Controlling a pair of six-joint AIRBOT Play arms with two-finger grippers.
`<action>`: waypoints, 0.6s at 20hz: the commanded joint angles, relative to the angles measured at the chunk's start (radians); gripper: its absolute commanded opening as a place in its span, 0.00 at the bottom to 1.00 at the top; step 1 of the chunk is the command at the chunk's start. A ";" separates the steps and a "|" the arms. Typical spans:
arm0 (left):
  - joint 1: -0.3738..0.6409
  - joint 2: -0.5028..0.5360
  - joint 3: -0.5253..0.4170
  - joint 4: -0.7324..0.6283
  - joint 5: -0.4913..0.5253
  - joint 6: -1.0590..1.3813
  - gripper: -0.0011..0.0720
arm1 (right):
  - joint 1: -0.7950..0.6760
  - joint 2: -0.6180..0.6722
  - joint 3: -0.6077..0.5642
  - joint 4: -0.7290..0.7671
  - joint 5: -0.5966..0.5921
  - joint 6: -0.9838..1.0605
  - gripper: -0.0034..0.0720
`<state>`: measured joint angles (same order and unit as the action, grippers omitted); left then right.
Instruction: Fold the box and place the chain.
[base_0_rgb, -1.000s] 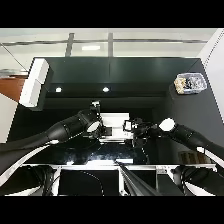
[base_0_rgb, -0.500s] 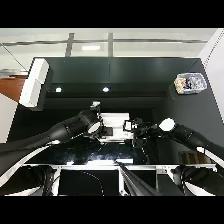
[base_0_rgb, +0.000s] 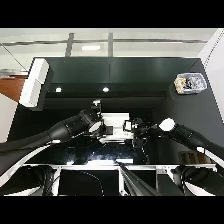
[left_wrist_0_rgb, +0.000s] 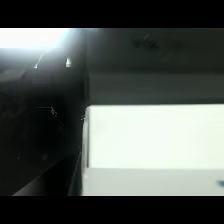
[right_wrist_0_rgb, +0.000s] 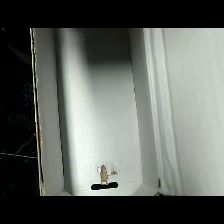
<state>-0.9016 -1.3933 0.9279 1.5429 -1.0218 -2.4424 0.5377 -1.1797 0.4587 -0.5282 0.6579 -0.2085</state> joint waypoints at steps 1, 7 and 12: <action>0.002 -0.001 0.019 0.027 -0.022 -0.003 0.39 | 0.000 -0.001 0.000 0.000 0.000 0.000 0.75; -0.004 -0.024 0.019 0.017 -0.048 -0.023 0.05 | 0.000 -0.001 0.000 0.001 0.000 0.000 0.75; -0.003 -0.024 0.020 0.016 -0.050 -0.023 0.15 | 0.000 -0.001 0.000 0.001 0.000 0.000 0.75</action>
